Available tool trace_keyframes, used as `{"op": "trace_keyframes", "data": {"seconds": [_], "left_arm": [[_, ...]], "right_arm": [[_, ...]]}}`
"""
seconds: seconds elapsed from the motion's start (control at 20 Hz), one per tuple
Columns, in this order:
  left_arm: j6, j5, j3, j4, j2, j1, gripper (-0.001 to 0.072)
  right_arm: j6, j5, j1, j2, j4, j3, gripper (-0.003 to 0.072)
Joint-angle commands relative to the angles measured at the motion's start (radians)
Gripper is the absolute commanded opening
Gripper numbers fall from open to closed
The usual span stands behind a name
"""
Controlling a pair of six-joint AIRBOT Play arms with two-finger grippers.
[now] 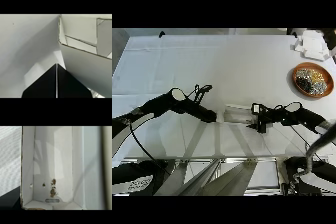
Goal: Fold the box and place the chain.
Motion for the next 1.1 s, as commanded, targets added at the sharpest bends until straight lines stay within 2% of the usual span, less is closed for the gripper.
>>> {"op": "trace_keyframes", "data": {"seconds": [0.0, 0.2, 0.3, 0.5, 0.55, 0.6, 1.05], "left_arm": [[0.044, 0.003, 0.000, -0.041, 0.011, -0.008, 0.0009], [0.066, 0.010, 0.000, -0.052, 0.048, -0.018, 0.0024], [0.066, 0.012, 0.000, -0.056, 0.060, -0.020, 0.0092], [0.116, 0.016, 0.000, -0.091, 0.089, -0.026, 0.0098], [0.115, 0.016, 0.000, -0.097, 0.090, -0.030, 0.0165], [0.119, 0.016, 0.000, -0.100, 0.089, -0.037, 0.0175], [0.153, 0.024, 0.001, -0.133, 0.093, -0.058, 0.0177]], "right_arm": [[0.000, 0.000, 0.000, 0.000, 0.000, 0.000, 0.0326], [0.000, 0.000, 0.000, 0.000, 0.000, 0.000, 0.0326], [0.000, 0.000, 0.000, 0.000, 0.000, 0.000, 0.0326], [0.000, 0.000, 0.000, 0.000, 0.000, 0.000, 0.0326], [0.000, 0.000, 0.000, 0.000, 0.000, 0.000, 0.0326], [0.000, 0.000, 0.000, 0.000, 0.000, 0.000, 0.0326], [0.000, 0.000, 0.000, 0.000, 0.000, 0.000, 0.0326]]}}
